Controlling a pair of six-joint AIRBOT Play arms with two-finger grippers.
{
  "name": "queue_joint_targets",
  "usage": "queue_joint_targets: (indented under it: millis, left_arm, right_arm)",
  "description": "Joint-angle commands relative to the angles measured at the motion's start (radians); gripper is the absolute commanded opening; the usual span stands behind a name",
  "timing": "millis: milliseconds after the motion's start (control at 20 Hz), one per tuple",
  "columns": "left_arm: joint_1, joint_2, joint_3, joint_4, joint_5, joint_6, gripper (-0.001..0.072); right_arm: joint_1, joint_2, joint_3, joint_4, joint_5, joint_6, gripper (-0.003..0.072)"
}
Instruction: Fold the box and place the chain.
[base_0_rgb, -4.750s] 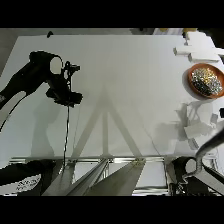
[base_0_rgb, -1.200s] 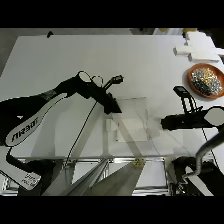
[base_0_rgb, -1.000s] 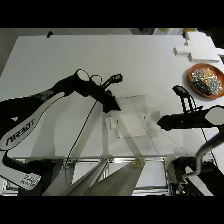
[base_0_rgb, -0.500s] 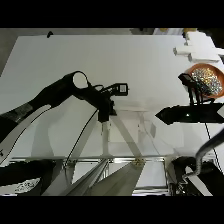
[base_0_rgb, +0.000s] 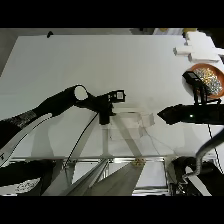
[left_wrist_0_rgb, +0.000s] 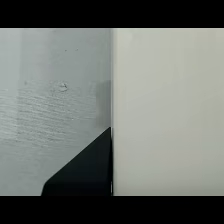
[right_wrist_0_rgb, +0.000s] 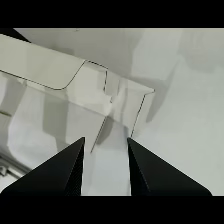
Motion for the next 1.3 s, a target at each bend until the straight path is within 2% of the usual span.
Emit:
queue_joint_targets:
  millis: [0, 200, 600, 750, 900, 950, 1000, 1050, 1150, 1250]
  left_arm:
    - [-0.002, -0.017, -0.006, -0.004, 0.025, 0.014, 0.0004]
    - [-0.002, -0.017, -0.006, -0.008, 0.011, 0.135, 0.0004]
    - [-0.002, -0.016, -0.006, -0.024, 0.015, 0.137, 0.0011]
    - [-0.002, -0.016, -0.006, -0.024, 0.014, 0.137, 0.0011]
    - [-0.002, -0.016, -0.006, -0.024, 0.014, 0.137, 0.0011]
    - [-0.002, -0.016, -0.006, -0.024, 0.014, 0.137, 0.0010]
    - [-0.002, -0.016, -0.006, -0.024, 0.014, 0.137, 0.0010]
    - [-0.002, -0.016, -0.006, -0.024, 0.014, 0.137, 0.0011]
    - [-0.002, -0.016, -0.005, -0.024, 0.014, 0.137, 0.0010]
    - [-0.002, -0.016, -0.005, -0.024, 0.014, 0.137, 0.0010]
  right_arm:
    - [0.001, 0.001, 0.001, -0.011, -0.001, -0.014, 0.0299]
    - [0.001, 0.001, 0.001, -0.016, -0.001, -0.014, 0.0299]
    - [0.001, 0.001, 0.001, -0.016, 0.002, -0.016, 0.0299]
    - [0.001, 0.001, 0.001, -0.015, 0.021, -0.081, 0.0298]
    - [0.001, 0.001, 0.001, -0.014, 0.089, -0.193, 0.0289]
    - [0.001, 0.001, 0.000, -0.014, 0.116, -0.249, 0.0220]
    - [0.001, 0.001, -0.007, -0.013, 0.125, -0.303, 0.0076]
    - [0.001, -0.001, -0.026, 0.010, 0.112, -0.361, 0.0012]
    - [0.014, -0.016, -0.077, 0.106, 0.077, -0.516, 0.0012]
    - [0.095, -0.037, -0.126, 0.103, 0.038, -0.679, 0.0012]
